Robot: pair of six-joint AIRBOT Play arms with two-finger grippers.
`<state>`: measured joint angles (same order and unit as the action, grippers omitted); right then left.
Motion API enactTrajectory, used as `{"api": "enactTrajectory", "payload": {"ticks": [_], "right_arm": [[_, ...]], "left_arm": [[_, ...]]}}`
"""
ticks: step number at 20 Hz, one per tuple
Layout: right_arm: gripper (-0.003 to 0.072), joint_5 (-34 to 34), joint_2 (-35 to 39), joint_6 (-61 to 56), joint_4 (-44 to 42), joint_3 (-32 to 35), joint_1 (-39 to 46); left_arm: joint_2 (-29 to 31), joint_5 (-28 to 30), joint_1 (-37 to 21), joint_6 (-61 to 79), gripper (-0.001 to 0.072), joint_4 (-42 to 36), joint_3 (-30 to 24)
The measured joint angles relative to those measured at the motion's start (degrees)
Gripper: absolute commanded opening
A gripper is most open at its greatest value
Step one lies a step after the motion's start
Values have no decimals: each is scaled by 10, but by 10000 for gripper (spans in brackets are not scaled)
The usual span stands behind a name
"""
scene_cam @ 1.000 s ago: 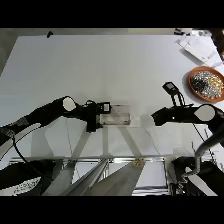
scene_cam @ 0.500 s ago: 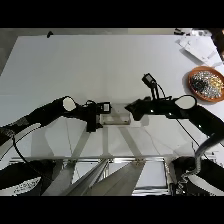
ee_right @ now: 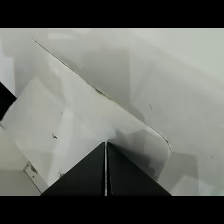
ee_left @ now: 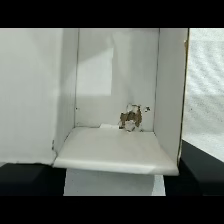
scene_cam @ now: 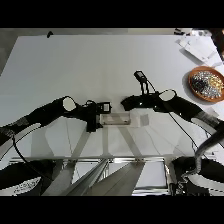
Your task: Fold the box and place the chain.
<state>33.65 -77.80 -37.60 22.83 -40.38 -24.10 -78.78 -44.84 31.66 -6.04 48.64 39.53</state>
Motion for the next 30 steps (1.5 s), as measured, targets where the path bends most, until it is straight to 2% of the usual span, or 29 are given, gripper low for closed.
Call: {"api": "enactTrajectory", "payload": {"ticks": [4,8,12,15,18,21,24,30], "right_arm": [[8,17,19,-19,33,-2,0],[8,47,91,-30,109,-2,12],[8,157,164,-69,218,-2,57],[8,248,185,-144,302,1,96],[8,292,194,-231,381,19,135],[8,280,196,-279,420,54,166],[8,232,188,-297,420,93,180],[5,148,148,-199,286,123,177]], "left_arm": [[0,0,0,0,292,0,0],[0,0,0,0,292,0,0],[0,0,0,0,292,0,0],[0,0,0,0,292,0,0],[0,0,0,0,292,0,0],[0,0,0,0,292,0,0],[0,0,0,0,292,0,0],[0,0,0,0,292,0,0]]}}
